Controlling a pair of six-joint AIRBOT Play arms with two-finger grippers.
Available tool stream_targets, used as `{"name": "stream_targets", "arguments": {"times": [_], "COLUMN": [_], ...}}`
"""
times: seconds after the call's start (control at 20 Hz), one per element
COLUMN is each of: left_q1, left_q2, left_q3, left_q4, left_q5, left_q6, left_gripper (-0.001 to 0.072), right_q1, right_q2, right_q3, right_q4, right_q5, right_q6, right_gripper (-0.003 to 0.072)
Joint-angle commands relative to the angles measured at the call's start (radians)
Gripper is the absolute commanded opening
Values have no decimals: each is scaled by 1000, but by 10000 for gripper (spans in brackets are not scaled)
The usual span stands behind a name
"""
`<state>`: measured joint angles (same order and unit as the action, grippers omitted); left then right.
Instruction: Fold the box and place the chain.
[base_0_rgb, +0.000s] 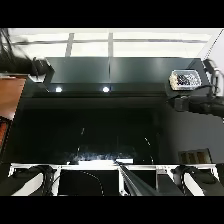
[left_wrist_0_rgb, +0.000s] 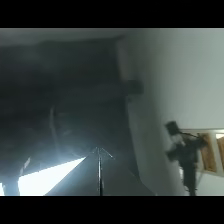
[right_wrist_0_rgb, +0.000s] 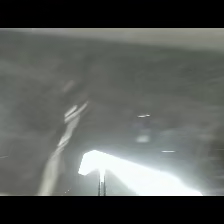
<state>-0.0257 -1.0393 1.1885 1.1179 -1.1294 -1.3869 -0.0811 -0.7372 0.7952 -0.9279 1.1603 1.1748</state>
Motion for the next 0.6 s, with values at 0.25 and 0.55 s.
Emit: {"name": "stream_targets", "arguments": {"times": [0.25, 0.55], "left_q1": [-116, -83], "left_q2": [566, 592], "left_q3": [-699, -700], "left_q4": [29, 29], "left_q5": [351, 367], "left_q6": [-16, -16], "left_gripper": [27, 27], "right_q1": [0, 0], "right_q2": [95, 95], "right_q3": [-13, -12], "right_q4": [-225, -226], "right_q5": [-109, -92], "right_q6": [90, 90], "right_gripper": [34, 34]}}
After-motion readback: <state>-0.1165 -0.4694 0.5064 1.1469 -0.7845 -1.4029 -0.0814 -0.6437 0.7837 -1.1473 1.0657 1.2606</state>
